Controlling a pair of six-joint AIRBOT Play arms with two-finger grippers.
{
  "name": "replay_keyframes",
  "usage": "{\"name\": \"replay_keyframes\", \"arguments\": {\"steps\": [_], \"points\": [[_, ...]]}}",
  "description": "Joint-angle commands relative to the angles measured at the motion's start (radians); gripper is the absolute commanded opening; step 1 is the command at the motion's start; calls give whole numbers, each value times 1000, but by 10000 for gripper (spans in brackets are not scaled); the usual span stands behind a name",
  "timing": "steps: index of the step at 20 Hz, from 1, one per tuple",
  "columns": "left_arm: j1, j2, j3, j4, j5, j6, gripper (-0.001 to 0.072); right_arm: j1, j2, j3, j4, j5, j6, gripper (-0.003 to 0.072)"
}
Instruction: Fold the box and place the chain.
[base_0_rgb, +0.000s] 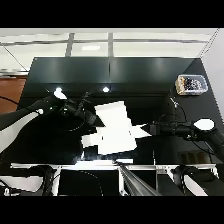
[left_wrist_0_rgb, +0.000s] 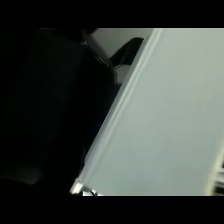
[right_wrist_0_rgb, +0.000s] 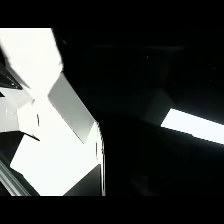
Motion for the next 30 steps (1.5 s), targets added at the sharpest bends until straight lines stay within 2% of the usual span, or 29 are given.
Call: {"name": "replay_keyframes", "arguments": {"steps": [1,3,4,6,7,8,9,10,11,16,18,20,22,26,30], "points": [[-4,-3,2,27,5,18,215,1,1,0,1,0,0,9],[0,-3,2,42,5,18,206,1,1,0,0,0,0,9],[0,-3,2,56,5,18,118,1,1,0,0,0,0,9],[-1,-3,2,69,6,18,81,1,1,0,0,0,0,9],[-1,-3,2,68,6,27,25,1,1,0,0,0,0,10],[-1,-3,2,67,5,43,25,1,1,0,0,0,0,12],[-1,-2,2,68,5,53,25,0,1,0,-1,-3,0,110],[-1,1,2,67,0,72,24,-3,1,0,-3,-11,6,411],[-1,7,2,68,0,80,24,-15,1,5,-3,-11,16,645],[-23,136,0,106,27,160,21,-89,2,208,-268,121,-59,646],[-76,222,-1,129,57,282,21,-86,2,257,-291,152,-165,646],[-142,263,-1,163,86,447,23,-77,2,260,-286,155,-278,645],[-193,256,-2,245,174,492,23,-41,2,259,-298,152,-362,645],[-214,188,-2,227,349,501,24,62,2,257,-340,91,-421,644],[-208,132,-2,230,319,522,26,148,2,240,-478,58,-416,644]]}}
